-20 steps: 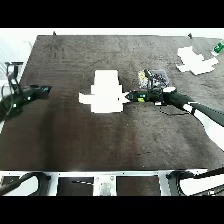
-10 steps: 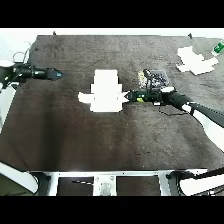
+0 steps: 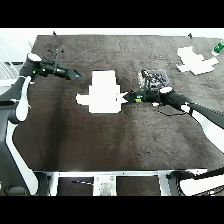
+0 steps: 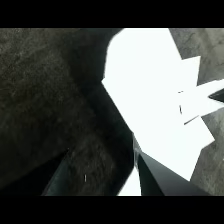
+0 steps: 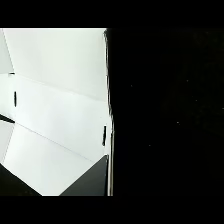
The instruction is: Fold the box and place the chain.
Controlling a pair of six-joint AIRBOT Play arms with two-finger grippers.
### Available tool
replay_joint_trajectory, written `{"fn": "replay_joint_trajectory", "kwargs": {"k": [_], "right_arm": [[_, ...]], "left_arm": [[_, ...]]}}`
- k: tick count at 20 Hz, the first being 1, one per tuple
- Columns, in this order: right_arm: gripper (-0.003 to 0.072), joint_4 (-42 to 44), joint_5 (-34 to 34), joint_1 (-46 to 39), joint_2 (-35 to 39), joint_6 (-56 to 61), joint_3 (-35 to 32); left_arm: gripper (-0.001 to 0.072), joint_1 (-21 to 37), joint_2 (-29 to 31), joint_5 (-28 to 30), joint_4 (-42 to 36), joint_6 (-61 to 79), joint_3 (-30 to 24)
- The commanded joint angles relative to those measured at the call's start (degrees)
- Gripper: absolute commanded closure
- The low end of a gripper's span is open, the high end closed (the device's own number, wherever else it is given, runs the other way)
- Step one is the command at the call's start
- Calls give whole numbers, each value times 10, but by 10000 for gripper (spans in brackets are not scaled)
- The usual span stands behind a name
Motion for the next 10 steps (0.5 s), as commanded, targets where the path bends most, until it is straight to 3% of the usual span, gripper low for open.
{"fn": "replay_joint_trajectory", "kwargs": {"k": [1,10], "right_arm": [[678,0,0,2,0,0,0],[677,0,0,2,0,-2,0]], "left_arm": [[223,-25,-23,19,3,-10,16],[223,-58,-39,-13,2,-7,16]]}}
